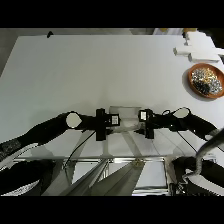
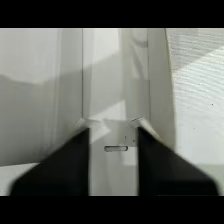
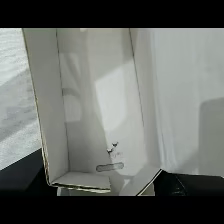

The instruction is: Fold the box and place the chain.

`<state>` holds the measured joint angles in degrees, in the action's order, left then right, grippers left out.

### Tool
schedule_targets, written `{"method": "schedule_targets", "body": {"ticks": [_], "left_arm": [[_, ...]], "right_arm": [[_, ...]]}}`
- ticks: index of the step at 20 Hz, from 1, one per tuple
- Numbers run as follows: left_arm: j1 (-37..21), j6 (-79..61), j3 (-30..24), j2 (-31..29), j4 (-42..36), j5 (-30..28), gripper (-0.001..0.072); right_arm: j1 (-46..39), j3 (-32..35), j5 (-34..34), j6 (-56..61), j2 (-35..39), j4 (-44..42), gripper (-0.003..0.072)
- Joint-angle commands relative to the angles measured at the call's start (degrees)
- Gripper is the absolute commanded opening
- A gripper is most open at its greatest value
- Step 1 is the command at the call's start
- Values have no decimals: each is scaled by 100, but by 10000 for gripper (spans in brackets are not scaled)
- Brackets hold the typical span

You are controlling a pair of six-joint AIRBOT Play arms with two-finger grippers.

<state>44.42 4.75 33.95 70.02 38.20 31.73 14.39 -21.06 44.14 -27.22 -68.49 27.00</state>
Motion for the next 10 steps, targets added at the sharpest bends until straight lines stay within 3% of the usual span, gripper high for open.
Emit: {"method": "schedule_targets", "body": {"ticks": [1,2,10], "left_arm": [[-122,835,7,-385,339,494,64],[-197,1228,7,-573,575,640,5],[-1224,7606,9,-2155,2785,1991,3]], "right_arm": [[0,-2,2,13,4,-2,319],[0,-2,2,13,4,-2,319],[0,-2,0,15,4,-2,319]]}}
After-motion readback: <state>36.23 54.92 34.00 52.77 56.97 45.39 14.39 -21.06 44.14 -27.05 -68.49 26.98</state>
